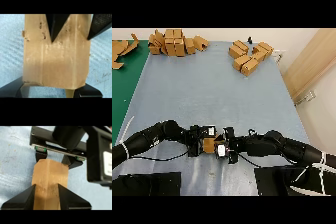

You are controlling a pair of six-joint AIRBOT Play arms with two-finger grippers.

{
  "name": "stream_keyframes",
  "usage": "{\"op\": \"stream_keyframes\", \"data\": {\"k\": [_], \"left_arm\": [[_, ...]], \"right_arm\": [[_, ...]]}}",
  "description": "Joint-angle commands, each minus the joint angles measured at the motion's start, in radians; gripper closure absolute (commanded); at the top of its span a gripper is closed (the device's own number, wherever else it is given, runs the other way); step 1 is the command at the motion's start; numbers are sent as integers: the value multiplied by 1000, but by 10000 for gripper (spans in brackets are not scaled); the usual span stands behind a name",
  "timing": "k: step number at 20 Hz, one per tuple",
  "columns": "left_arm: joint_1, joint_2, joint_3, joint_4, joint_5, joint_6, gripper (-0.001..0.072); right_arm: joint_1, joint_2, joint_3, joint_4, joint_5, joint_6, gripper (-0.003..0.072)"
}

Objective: Fold the box.

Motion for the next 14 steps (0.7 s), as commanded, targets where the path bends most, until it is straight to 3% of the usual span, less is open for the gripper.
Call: {"op": "stream_keyframes", "data": {"k": [1, 4, 14], "left_arm": [[1, 0, 1, 0, 0, 0, 184], [1, 0, 1, 0, 0, 0, 184], [1, 0, 1, 0, 0, 0, 184]], "right_arm": [[26, 0, 1, -51, 28, -7, 253], [42, 0, 1, -67, 47, -7, 330], [56, 2, 13, -92, 53, 8, 370]]}}
